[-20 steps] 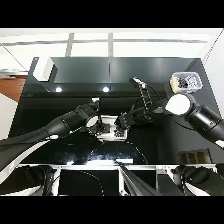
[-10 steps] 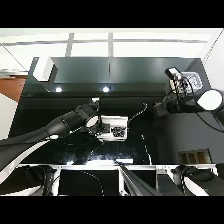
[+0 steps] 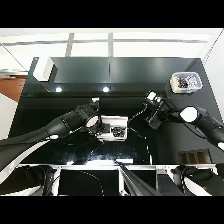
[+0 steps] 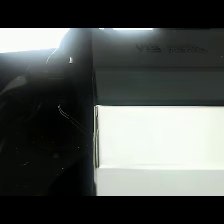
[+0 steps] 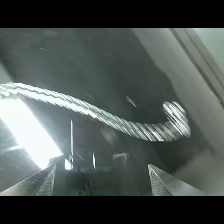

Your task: Fold the box and place the chain.

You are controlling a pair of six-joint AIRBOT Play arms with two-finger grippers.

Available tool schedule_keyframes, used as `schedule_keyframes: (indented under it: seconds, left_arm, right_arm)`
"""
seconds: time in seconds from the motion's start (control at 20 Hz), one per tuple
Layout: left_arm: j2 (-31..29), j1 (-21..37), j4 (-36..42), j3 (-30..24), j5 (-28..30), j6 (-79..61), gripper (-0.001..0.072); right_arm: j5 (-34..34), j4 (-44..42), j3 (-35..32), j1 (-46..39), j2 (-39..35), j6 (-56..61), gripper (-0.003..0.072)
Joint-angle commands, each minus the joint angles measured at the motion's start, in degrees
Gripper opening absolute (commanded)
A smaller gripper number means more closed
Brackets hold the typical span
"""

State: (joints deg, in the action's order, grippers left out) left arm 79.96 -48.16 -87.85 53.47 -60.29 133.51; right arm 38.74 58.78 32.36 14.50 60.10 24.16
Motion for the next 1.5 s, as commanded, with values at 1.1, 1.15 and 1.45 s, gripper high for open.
schedule_keyframes:
  seconds: [1.1, 1.15, 1.45]
  left_arm:
    - [0.02, 0.00, 0.00, 0.00, 0.00, 0.00, 0.0031]
    - [0.02, 0.00, 0.00, 0.00, 0.02, 0.00, 0.0031]
    - [0.02, 0.00, 0.00, 0.00, 0.02, 0.02, 0.0030]
  right_arm:
    - [-1.09, -21.94, 3.34, 0.61, 11.72, -26.69, 0.0708]
    - [-1.68, -20.70, 3.34, 0.61, 11.72, -26.62, 0.0708]
    - [0.00, -19.10, 3.34, 0.63, 11.72, -25.11, 0.0708]
